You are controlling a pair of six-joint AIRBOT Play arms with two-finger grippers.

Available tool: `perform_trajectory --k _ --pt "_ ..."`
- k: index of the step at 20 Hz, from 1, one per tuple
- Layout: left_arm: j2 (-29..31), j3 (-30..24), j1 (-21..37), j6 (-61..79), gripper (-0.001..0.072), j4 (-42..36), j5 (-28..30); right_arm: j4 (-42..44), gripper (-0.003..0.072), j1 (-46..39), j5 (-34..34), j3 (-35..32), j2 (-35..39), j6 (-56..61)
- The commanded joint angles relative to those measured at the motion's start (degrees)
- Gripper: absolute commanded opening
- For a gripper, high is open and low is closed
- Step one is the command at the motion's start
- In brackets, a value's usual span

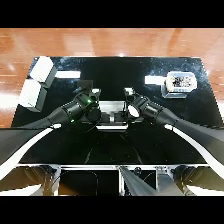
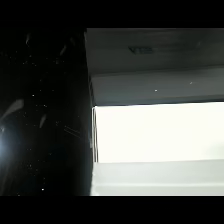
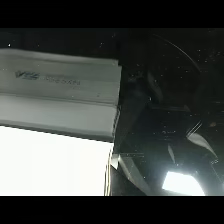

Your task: Fold the box and place the chain.

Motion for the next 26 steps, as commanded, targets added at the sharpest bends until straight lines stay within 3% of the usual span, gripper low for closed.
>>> perform_trajectory --k 1,3,4,5,10,11,12,14,21,22,23,26 --pt "0.0 -0.04 -0.17 0.15 0.0025 0.31 0.39 0.48 0.0034 0.02 -0.04 0.11 0.04 -0.59" --pt "0.0 -0.04 -0.35 0.15 0.0025 0.28 0.26 0.52 0.0036 0.02 0.02 0.11 0.04 -0.59" --pt "0.0 -0.04 -0.35 0.15 0.0025 0.28 0.28 0.52 0.011 0.02 0.09 0.11 0.04 -0.57" --pt "0.0 -0.04 -0.33 0.13 0.0025 0.28 0.28 0.68 0.0343 0.02 0.22 0.11 0.04 -0.57" --pt "0.0 -0.04 -0.33 0.13 0.0025 0.28 0.24 0.7 0.0344 0.04 0.59 0.11 0.04 -0.57" --pt "0.0 -0.04 -0.33 0.13 0.0025 0.28 0.24 0.74 0.0198 0.04 0.76 0.11 0.04 -0.68" --pt "0.0 -0.04 -0.33 0.13 0.0025 0.28 0.2 1.62 0.0105 0.07 0.76 0.11 0.04 -1.7" --pt "0.0 -0.04 -0.33 0.13 0.0025 0.28 0.17 3.28 0.0033 0.07 0.11 0.11 0.04 -3.43" --pt "0.0 -0.04 -0.33 0.13 0.0025 0.28 0.13 3.39 0.0037 0.04 0.37 0.11 0.04 -3.96" --pt "0.0 -0.04 -0.33 0.13 0.0025 0.28 0.15 4.22 0.0231 0.04 0.76 0.11 0.04 -3.96" --pt "0.0 -0.04 -0.33 0.13 0.0025 0.31 0.15 4.66 0.0313 0.04 1.11 0.13 0.04 -3.96" --pt "0.0 -0.04 -0.33 0.13 0.0025 0.31 0.22 4.09 0.0321 0.02 3.48 1.14 0.07 -4.11"
